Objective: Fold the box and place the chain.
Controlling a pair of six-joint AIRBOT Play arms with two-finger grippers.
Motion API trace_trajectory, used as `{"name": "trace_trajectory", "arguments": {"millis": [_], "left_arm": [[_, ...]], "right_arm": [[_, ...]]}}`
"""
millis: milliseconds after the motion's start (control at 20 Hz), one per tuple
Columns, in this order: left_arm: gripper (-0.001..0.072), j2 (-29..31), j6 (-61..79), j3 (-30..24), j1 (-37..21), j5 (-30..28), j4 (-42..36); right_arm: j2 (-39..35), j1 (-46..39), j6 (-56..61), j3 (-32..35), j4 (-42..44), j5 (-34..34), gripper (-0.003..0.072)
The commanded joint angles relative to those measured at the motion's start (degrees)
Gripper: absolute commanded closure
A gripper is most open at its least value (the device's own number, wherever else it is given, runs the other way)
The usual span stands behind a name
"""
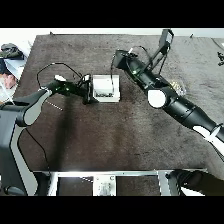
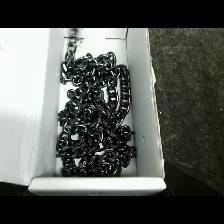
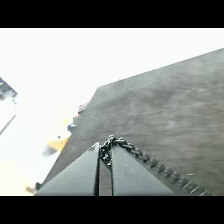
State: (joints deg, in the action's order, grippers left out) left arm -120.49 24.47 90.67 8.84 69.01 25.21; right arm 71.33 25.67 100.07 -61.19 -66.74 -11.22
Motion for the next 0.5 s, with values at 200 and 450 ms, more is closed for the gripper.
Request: {"name": "trace_trajectory", "arguments": {"millis": [200,450], "left_arm": [[0.0295,0.04,0.00,0.02,-0.02,-0.02,0.02],[0.0295,0.04,0.00,0.02,-0.02,-0.02,0.02]], "right_arm": [[8.09,3.23,0.00,-2.27,-0.85,11.19,0.0702],[8.52,0.15,0.00,0.61,-4.33,18.78,0.0424]]}}
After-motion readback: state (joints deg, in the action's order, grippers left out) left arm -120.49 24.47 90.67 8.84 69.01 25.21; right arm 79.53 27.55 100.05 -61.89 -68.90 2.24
